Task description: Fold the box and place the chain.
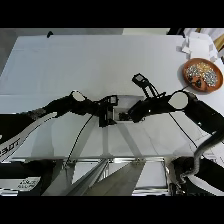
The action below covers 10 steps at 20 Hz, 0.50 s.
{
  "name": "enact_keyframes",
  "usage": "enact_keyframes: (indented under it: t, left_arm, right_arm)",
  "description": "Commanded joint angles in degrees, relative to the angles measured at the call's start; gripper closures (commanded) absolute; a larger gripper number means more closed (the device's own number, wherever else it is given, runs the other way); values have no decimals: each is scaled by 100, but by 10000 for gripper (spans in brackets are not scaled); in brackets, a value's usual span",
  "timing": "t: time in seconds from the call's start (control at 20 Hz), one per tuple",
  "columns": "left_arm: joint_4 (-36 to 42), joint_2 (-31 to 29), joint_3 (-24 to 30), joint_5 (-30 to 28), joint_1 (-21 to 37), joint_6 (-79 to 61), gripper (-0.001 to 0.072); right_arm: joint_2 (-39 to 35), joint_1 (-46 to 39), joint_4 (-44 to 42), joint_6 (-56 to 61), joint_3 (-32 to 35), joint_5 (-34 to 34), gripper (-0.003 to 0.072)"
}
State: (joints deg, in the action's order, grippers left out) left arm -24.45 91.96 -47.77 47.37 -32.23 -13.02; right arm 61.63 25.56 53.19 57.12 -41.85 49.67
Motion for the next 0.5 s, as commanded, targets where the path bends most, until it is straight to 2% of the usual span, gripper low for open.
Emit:
enact_keyframes:
  t: [0.0,0.05,0.15,0.25,0.35,0.45]
  left_arm:
    - [0,-2,2,-2,0,-2,457]
    - [0,-2,2,0,0,0,457]
    - [0,-2,2,-2,0,0,457]
    - [0,-2,2,-2,0,-2,457]
    - [0,-2,2,0,0,-2,457]
    - [0,-2,2,-2,0,-2,457]
  right_arm:
    - [-221,-509,382,223,0,610,575]
    - [-295,-802,481,326,0,782,580]
    - [-372,-1388,619,597,0,1047,648]
    - [-369,-1781,769,817,39,1163,660]
    - [-369,-1939,1027,1067,214,1023,679]
    - [-356,-1961,1145,1191,568,584,679]
